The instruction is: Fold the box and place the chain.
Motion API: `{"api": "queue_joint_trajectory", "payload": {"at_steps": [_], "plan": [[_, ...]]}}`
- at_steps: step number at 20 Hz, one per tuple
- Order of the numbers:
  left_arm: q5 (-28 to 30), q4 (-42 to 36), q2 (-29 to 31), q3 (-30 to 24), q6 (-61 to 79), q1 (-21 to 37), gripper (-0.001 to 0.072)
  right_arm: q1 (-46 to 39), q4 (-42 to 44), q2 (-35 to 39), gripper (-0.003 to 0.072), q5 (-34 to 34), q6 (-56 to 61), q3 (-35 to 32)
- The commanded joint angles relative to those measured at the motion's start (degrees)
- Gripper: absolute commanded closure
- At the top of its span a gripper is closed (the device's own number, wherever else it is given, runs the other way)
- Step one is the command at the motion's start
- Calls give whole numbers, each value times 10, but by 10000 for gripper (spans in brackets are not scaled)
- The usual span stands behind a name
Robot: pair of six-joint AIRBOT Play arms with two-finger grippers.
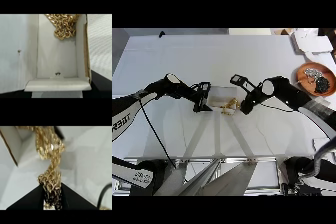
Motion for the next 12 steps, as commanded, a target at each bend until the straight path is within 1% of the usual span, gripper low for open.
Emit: {"api": "queue_joint_trajectory", "payload": {"at_steps": [1,3,7,10,12], "plan": [[0,0,0,0,0,0,377,31,5,45,676,-67,94,0],[0,0,0,0,0,0,377,59,5,52,676,-105,116,3],[0,0,0,0,0,0,377,112,4,51,675,-141,142,36],[0,0,0,0,0,0,377,129,4,51,675,-153,159,67],[0,0,0,0,0,0,377,133,5,51,675,-163,160,74]]}}
